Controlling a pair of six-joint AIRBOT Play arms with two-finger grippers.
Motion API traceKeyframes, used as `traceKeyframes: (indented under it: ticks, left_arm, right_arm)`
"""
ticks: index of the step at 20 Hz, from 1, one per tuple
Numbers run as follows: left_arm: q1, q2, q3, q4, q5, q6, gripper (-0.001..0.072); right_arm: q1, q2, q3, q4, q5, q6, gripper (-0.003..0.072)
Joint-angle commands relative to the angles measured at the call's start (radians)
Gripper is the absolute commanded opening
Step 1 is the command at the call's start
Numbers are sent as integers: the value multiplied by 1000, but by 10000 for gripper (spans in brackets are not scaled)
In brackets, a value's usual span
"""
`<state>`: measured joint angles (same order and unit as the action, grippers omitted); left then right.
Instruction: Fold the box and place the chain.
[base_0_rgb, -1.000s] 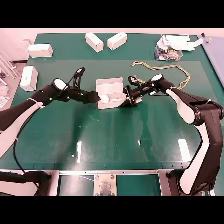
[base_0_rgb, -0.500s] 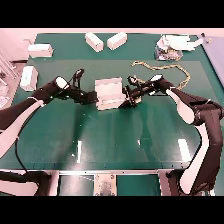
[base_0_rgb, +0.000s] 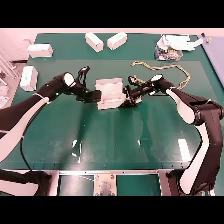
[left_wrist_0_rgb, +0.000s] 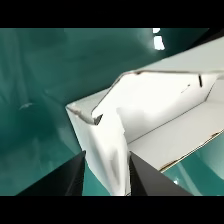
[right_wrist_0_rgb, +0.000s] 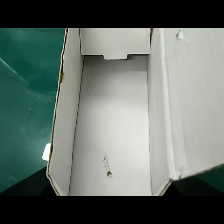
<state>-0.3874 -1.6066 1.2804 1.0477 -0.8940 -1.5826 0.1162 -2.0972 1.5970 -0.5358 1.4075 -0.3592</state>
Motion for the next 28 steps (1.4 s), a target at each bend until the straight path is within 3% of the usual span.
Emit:
traceKeyframes:
  ticks: [1,6,22,28]
  left_arm:
    - [-6,-8,12,78,-64,-101,321]
    - [-6,-7,53,113,-114,-169,320]
    - [-12,-8,56,67,-29,-263,318]
    - [-39,-32,68,145,-25,-360,319]
  right_arm:
    - [0,0,0,0,0,0,498]
    - [0,0,0,1,0,0,498]
    - [0,0,0,0,0,0,498]
    - [0,0,0,0,0,0,498]
